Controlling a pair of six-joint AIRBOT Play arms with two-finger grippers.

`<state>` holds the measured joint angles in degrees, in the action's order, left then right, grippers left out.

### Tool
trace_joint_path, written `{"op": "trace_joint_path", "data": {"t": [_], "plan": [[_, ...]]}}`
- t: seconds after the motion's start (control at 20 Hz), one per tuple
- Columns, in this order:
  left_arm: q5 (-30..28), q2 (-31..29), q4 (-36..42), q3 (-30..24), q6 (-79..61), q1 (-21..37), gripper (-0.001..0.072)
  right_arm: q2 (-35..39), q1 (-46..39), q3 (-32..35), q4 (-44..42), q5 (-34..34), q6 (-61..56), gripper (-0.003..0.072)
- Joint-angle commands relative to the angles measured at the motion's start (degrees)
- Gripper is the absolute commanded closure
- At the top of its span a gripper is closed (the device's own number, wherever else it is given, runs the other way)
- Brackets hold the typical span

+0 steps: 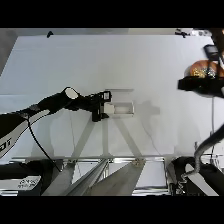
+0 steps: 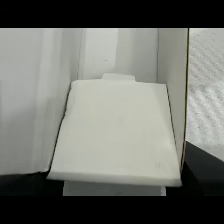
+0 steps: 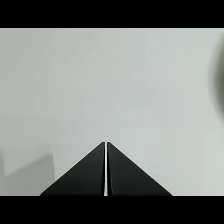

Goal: Fold the box and place the chain.

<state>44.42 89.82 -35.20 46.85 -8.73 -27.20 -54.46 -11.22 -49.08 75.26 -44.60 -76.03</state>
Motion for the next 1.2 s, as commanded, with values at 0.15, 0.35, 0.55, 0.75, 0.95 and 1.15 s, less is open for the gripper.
{"op": "trace_joint_path", "data": {"t": [0.15, 0.35, 0.55, 0.75, 0.95, 1.15], "plan": [[0.0, 0.0, 0.0, 0.1, 0.0, 0.0, 0.0201, -22.8, -20.1, -16.2, -1.9, -4.4, 2.5, 0.067], [0.0, 0.0, 0.0, 0.1, 0.0, 0.0, 0.0201, -35.5, -20.3, -26.5, -2.0, -6.4, 0.5, 0.0466], [0.0, 0.0, 0.0, 0.1, 0.0, 0.0, 0.0201, -43.2, -20.3, -34.0, -0.3, -6.8, -0.5, 0.0462], [0.0, 0.0, 0.0, 0.1, 0.0, 0.0, 0.0201, -47.3, -20.3, -37.1, 3.6, -6.8, -0.5, 0.0395], [0.0, 0.0, 0.0, 0.1, 0.0, 0.0, 0.0201, -49.2, -20.3, -37.1, 3.6, -4.2, -0.4, 0.0321], [0.0, 0.0, 0.0, 0.1, 0.0, 0.0, 0.0201, -50.1, -20.3, -37.1, 2.5, -3.5, 1.5, 0.0322]]}}
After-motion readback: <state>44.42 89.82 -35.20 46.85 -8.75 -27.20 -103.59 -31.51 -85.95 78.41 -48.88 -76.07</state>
